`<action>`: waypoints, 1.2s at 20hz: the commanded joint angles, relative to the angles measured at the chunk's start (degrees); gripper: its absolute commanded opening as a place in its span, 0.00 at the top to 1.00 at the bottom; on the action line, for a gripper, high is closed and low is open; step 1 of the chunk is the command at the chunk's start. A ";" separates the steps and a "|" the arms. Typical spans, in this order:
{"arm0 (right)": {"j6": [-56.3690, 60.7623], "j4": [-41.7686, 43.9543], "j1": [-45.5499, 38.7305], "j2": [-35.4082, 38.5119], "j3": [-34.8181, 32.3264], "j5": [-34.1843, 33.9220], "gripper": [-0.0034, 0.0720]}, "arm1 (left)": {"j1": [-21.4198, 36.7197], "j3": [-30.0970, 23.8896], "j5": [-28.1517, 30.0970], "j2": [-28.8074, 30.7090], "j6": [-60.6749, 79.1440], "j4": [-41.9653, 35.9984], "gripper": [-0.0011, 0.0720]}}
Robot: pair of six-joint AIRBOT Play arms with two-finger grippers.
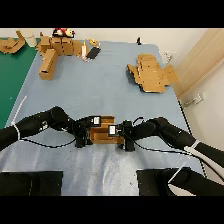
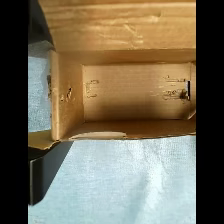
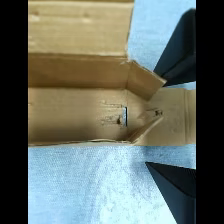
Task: Fold the box.
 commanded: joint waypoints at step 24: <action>0.00 0.02 0.02 0.04 0.02 0.02 0.01 | 0.02 0.00 -0.17 -0.07 -4.48 4.68 0.52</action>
